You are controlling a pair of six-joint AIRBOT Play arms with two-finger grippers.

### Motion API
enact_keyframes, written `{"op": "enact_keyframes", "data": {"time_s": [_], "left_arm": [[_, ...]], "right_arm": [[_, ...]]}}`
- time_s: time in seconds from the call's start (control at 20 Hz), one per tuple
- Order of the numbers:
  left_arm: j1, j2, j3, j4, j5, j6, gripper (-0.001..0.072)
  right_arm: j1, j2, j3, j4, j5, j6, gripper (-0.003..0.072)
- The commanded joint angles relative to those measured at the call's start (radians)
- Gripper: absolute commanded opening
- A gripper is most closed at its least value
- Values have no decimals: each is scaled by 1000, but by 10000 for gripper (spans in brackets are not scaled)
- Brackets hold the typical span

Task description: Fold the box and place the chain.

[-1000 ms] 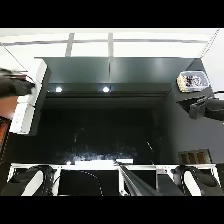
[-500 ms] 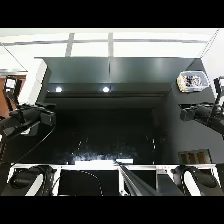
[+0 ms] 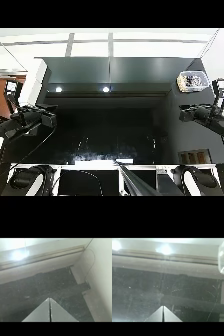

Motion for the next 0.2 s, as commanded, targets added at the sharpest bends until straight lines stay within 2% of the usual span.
{"op": "enact_keyframes", "data": {"time_s": [0.0, 0.15], "left_arm": [[-1, 1, 0, 0, 2, 0, 26], [-1, 1, 0, 0, 2, 0, 26]], "right_arm": [[1, 1, -1, 0, 0, 0, 3], [1, 1, -1, 0, 0, 0, 3]]}}
